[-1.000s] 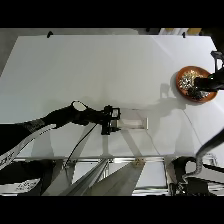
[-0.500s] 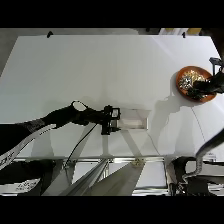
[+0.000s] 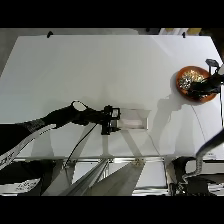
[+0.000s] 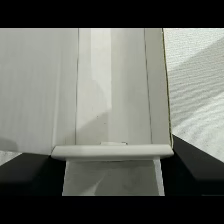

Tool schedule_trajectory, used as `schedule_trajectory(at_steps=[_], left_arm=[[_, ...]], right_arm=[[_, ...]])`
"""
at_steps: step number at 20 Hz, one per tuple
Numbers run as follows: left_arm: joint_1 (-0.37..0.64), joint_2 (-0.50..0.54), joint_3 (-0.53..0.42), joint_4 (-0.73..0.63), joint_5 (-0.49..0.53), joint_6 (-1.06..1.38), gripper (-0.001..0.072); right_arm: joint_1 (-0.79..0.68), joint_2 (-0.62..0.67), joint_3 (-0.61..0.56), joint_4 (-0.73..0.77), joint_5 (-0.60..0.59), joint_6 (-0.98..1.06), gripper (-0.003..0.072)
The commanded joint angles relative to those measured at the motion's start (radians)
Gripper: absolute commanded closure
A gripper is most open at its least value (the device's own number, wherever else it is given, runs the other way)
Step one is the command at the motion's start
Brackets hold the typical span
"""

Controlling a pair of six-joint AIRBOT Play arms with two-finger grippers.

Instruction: Fold the box and place the chain.

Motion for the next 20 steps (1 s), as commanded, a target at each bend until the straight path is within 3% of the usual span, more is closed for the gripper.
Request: schedule_trajectory(at_steps=[1, 3, 6, 12, 20], left_arm=[[0.0, 0.0, 0.0, 0.0, 0.0, 0.0, 0.032], [0.0, 0.0, 0.0, 0.0, 0.0, 0.0, 0.032], [0.0, 0.0, 0.0, 0.0, 0.0, 0.0, 0.032], [0.0, 0.0, 0.0, 0.0, 0.0, 0.0, 0.032], [0.0, 0.0, 0.0, 0.0, 0.0, 0.0, 0.032]], right_arm=[[-0.001, -0.013, 0.001, 0.006, 0.011, -0.01, 0.0615], [-0.001, -0.012, 0.001, 0.002, 0.036, -0.011, 0.0667], [-0.001, 0.007, 0.001, -0.008, 0.07, -0.015, 0.0673], [-0.001, 0.206, 0.001, 0.024, 0.147, -0.081, 0.0673], [0.007, 0.606, 0.0, 0.394, 0.339, -0.211, 0.0673]])
